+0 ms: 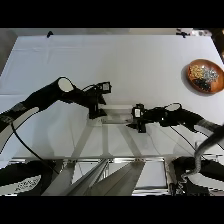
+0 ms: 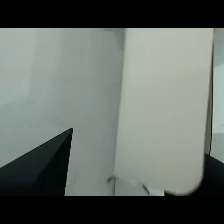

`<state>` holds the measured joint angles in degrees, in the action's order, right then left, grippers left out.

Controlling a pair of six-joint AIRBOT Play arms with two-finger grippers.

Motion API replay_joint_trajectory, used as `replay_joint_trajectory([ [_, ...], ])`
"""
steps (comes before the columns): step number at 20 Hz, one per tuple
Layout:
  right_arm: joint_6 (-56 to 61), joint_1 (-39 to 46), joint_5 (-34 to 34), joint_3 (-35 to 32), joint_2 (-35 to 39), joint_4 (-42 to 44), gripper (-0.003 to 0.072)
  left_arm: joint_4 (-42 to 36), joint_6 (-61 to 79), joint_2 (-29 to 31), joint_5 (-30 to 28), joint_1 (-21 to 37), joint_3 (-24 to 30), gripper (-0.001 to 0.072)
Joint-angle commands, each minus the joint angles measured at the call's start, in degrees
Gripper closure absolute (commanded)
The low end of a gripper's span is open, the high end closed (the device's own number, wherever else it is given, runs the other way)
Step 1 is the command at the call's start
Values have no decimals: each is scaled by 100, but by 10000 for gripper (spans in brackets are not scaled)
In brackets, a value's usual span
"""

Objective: Fold the box and place the chain.

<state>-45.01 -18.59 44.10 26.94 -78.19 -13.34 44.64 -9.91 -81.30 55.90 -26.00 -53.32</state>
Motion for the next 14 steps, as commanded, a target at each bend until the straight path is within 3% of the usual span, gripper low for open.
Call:
replay_joint_trajectory([
  [1,9,2,2,-4,4,4,248,48,-221,262,155,372,-2,131],
  [6,9,2,4,-4,4,4,248,44,-782,719,682,999,-2,143],
  [7,9,2,4,-4,4,4,248,44,-981,820,990,1093,-2,260],
  [9,9,2,4,-4,4,4,248,42,-1067,975,1954,1215,-2,698],
  [11,7,4,4,-4,4,4,248,-50,-1071,1005,2778,1137,4,704],
  [14,9,4,4,-4,4,4,248,-129,-1064,1003,2505,527,59,704],
])
